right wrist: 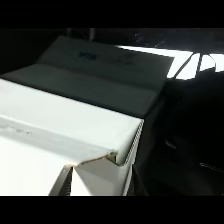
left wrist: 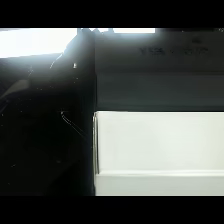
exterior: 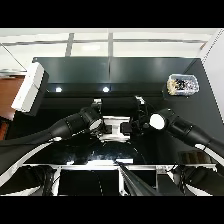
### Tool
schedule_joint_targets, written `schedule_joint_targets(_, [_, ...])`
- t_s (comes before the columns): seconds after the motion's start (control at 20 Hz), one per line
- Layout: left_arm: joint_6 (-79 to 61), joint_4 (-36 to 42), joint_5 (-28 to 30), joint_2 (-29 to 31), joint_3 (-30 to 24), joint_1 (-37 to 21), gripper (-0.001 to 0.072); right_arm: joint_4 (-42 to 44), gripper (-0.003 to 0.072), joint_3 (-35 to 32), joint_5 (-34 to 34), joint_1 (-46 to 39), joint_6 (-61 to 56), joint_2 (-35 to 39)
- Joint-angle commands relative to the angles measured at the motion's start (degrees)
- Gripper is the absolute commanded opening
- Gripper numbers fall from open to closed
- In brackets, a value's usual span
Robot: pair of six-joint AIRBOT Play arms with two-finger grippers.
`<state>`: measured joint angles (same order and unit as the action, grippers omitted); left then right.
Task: Fold the box and place the chain.
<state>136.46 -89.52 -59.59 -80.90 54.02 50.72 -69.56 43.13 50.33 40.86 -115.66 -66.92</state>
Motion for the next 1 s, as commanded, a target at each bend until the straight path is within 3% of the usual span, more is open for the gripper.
schedule_joint_targets(0.0, [0.02, -0.04, -0.04, 0.00, -0.02, -0.02, 0.0029, -8.28, 0.0412, 2.62, 2.99, 2.54, -7.76, -1.27])
schedule_joint_targets(0.05, [0.02, -0.04, -0.04, 0.00, -0.02, -0.02, 0.0029, -10.21, 0.0334, 3.76, 4.31, 3.41, -8.85, -2.08])
schedule_joint_targets(0.45, [-0.20, -0.04, -0.07, 0.00, -0.02, -0.02, 0.0029, -13.25, 0.0297, 7.06, 8.20, 7.06, -16.04, -5.92])
schedule_joint_targets(0.5, [-0.17, -0.04, -0.04, 0.00, -0.02, -0.02, 0.0029, -13.25, 0.0242, 7.30, 8.24, 7.06, -16.17, -6.34])
schedule_joint_targets(0.95, [-0.20, 0.00, -0.28, 0.00, -0.02, -0.02, 0.0029, -14.75, 0.0237, 10.45, 10.80, 7.19, -19.08, -10.93])
